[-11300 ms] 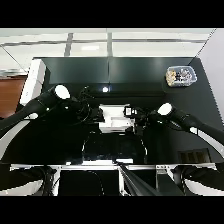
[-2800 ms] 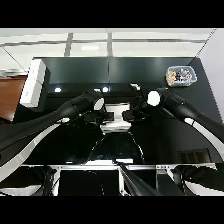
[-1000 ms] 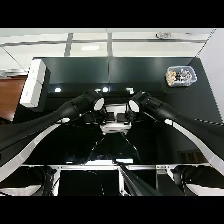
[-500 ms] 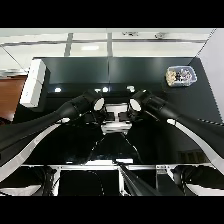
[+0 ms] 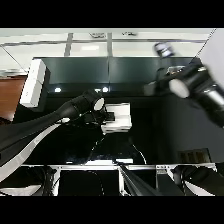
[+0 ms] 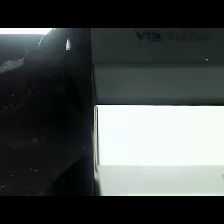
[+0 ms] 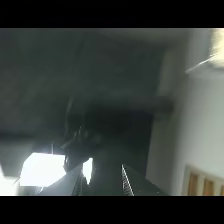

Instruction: Fold the box and place the chain.

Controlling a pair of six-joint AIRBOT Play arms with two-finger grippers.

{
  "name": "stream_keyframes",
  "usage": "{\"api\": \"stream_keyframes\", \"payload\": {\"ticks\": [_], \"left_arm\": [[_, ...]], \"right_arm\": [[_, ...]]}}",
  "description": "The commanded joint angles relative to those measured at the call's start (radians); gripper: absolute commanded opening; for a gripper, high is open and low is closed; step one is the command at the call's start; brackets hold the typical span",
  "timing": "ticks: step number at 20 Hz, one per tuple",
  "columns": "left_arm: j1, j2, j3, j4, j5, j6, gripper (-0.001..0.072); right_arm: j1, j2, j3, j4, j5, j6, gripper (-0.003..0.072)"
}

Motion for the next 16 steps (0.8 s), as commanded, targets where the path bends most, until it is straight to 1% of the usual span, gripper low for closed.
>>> {"api": "stream_keyframes", "payload": {"ticks": [1,4,6,7,8,10,12,14,16], "left_arm": [[0.0,0.0,0.0,0.0,-0.001,0.0,0.0027],[0.0,0.0,0.0,0.0,0.0,0.0,0.0027],[0.0,0.0,0.0,0.0,0.0,0.0,0.0027],[0.0,0.0,0.0,0.0,0.0,0.0,0.0027],[0.0,0.0,0.0,0.0,0.0,0.0,0.0027],[0.0,0.0,0.0,0.0,-0.001,0.0,0.0027],[0.0,0.0,0.0,0.0,-0.001,0.0,0.0027],[0.0,0.0,0.0,0.0,0.0,0.0,0.0027],[0.0,0.0,0.0,0.0,0.003,0.0,0.0027]], "right_arm": [[-0.188,0.034,0.005,-0.08,-0.103,-0.008,0.0291],[-0.363,-0.011,-0.052,-0.075,-0.277,-0.006,0.0291],[-0.457,-0.072,-0.1,-0.069,-0.384,0.03,0.0293],[-0.496,-0.114,-0.116,-0.068,-0.421,0.069,0.0462],[-0.525,-0.161,-0.117,-0.058,-0.439,0.071,0.072],[-0.561,-0.238,-0.107,-0.02,-0.468,0.054,0.072],[-0.589,-0.298,-0.053,0.028,-0.486,0.048,0.072],[-0.622,-0.365,0.055,0.1,-0.453,0.035,0.072],[-0.651,-0.443,0.187,0.201,-0.365,-0.032,0.072]]}}
